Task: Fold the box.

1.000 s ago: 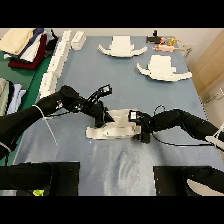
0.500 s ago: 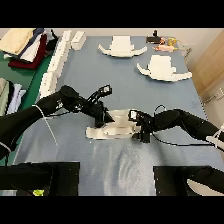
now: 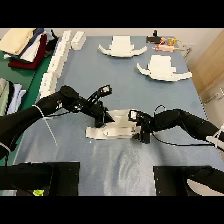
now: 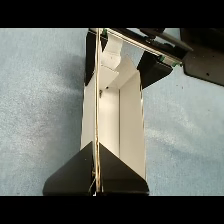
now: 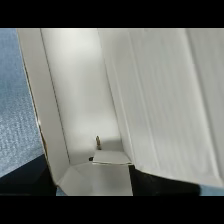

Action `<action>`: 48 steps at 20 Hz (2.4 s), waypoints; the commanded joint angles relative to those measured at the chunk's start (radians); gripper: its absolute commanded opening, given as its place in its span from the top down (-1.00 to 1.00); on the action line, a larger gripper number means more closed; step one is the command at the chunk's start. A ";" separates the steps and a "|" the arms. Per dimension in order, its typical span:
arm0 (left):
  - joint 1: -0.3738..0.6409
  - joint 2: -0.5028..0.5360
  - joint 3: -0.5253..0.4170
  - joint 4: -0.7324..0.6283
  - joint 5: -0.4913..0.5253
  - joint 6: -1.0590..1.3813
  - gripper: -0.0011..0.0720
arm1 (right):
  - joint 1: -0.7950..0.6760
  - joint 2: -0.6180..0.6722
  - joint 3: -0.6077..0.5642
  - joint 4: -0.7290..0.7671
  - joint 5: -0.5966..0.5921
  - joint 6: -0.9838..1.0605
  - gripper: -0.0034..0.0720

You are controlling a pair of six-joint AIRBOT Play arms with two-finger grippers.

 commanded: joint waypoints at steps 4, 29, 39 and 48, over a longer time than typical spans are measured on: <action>0.000 0.000 0.001 0.000 0.000 0.000 0.93 | 0.000 -0.023 0.001 -0.006 0.067 0.000 -0.71; 0.000 0.000 0.001 0.000 0.000 0.000 0.93 | 0.000 -0.013 0.001 -0.040 0.011 0.000 -0.27; 0.000 0.000 0.001 0.000 0.000 0.000 0.93 | -0.050 0.058 0.001 -0.070 -0.002 0.007 -0.82; 0.000 0.000 0.001 0.000 0.000 0.000 0.93 | -0.060 0.003 0.032 -0.106 0.036 0.000 -0.84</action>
